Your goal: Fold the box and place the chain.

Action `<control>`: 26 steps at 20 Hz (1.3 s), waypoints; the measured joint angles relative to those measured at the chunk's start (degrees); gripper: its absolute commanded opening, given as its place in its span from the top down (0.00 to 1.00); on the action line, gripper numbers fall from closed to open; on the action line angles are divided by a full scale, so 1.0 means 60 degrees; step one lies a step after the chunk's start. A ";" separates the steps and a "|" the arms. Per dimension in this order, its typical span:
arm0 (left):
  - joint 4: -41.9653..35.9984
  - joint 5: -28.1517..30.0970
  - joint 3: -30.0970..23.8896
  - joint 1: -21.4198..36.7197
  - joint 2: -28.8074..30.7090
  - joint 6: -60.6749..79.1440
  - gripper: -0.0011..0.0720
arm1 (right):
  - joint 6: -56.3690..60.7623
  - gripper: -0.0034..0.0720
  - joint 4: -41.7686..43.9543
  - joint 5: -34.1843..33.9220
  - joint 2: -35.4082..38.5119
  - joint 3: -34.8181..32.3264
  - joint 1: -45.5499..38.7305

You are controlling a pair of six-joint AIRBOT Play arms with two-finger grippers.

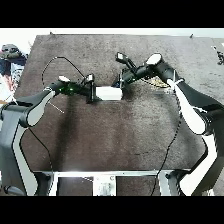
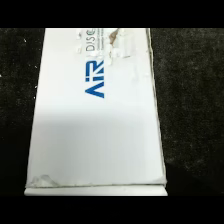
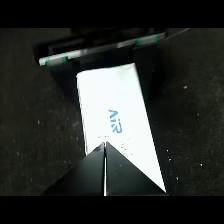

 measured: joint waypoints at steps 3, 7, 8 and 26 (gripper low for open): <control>0.0000 0.0000 0.0000 0.0004 0.0000 0.0000 0.76 | 0.0015 0.94 0.0401 -0.0004 -0.0015 -0.0503 -0.0058; -0.0004 0.0000 0.0000 0.0004 0.0000 0.0004 0.76 | 0.0113 0.94 0.0401 -0.0546 -0.0262 -0.1151 -0.0117; 0.0000 0.0004 0.0000 0.0000 0.0000 0.0004 0.76 | 0.0178 0.94 0.0390 -0.0619 -0.0313 -0.1231 -0.0113; -0.0004 0.0000 0.0000 0.0000 0.0000 -0.0004 0.76 | 0.2594 0.94 0.0882 -0.4346 0.6681 -0.5548 -0.0820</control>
